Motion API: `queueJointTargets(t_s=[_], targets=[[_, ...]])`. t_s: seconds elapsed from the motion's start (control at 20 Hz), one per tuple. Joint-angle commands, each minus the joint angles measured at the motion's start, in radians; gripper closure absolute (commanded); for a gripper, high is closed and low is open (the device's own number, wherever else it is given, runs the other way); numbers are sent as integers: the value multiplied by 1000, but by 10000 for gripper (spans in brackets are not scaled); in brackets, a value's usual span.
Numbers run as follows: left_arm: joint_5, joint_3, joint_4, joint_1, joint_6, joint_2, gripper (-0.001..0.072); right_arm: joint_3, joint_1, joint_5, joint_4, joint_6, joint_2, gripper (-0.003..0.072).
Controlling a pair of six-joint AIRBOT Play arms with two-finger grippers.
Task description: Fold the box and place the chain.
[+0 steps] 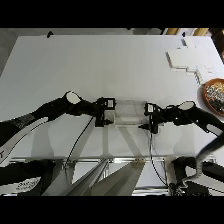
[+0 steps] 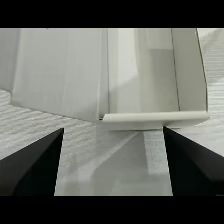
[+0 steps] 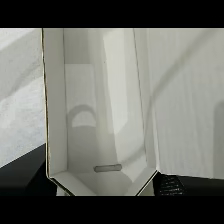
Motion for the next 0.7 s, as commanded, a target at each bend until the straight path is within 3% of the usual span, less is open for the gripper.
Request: queueJointTargets(t_s=[0.0,0.2,0.45,0.65], targets=[[-5,-1,46,-2,5,-5,14,1,0,0,0,0,0,246],[-31,-1,68,-6,5,-20,15,1,0,0,0,0,0,246],[-34,-1,-40,-25,5,-42,13,1,0,0,0,0,0,246],[-34,-1,-46,-48,6,-53,14,1,0,0,0,0,0,246]])
